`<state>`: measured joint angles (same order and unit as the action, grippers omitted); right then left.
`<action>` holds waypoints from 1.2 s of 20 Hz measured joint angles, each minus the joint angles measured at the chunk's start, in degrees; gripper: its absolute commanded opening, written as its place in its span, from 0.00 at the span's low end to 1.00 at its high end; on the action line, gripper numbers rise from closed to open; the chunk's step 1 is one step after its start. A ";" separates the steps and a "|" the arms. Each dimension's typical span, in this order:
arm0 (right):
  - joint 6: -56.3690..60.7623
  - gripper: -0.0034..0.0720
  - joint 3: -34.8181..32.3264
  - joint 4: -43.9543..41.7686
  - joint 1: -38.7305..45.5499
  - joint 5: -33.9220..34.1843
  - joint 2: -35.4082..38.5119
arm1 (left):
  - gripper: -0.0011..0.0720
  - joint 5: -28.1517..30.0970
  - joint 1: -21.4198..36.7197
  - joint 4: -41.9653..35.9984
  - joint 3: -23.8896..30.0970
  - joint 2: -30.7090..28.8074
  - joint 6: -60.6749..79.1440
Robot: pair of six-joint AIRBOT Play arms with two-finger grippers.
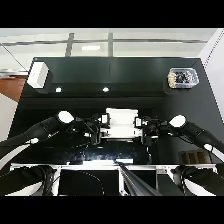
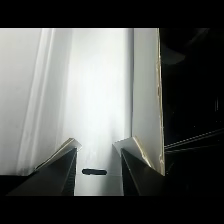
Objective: Fold the box and place the chain.
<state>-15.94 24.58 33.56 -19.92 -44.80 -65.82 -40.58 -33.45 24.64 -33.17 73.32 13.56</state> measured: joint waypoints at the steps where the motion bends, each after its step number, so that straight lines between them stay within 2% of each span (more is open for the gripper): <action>1: 0.02 0.68 0.00 -0.04 0.00 0.00 0.00 | 0.49 0.02 -0.02 0.04 0.00 0.00 -0.04; 3: 0.02 0.68 0.00 -0.07 0.00 0.02 0.00 | 0.50 0.07 -0.02 0.11 0.00 0.00 -0.22; 5: 0.04 0.68 0.00 -0.11 -0.02 0.04 0.00 | 0.61 0.11 -0.02 0.13 0.00 0.00 -0.22; 11: 0.07 0.68 0.00 -0.13 -0.02 0.07 0.00 | 0.60 0.15 -0.04 0.11 0.00 0.00 -0.24; 12: 0.09 0.68 0.00 -0.11 0.00 0.09 0.00 | 0.37 0.15 -0.04 0.13 0.00 0.00 -0.24; 13: 0.09 0.68 0.00 -0.09 0.00 0.09 0.00 | 0.04 0.17 -0.04 0.20 0.00 0.02 -0.39; 19: 0.28 0.68 0.00 -0.26 0.00 0.24 0.00 | 0.05 -1.20 2.93 4.15 0.00 -2.78 -8.85; 24: 0.11 0.68 0.00 -0.04 0.00 0.04 0.00 | 0.05 -6.43 12.87 10.23 0.00 -9.25 -28.55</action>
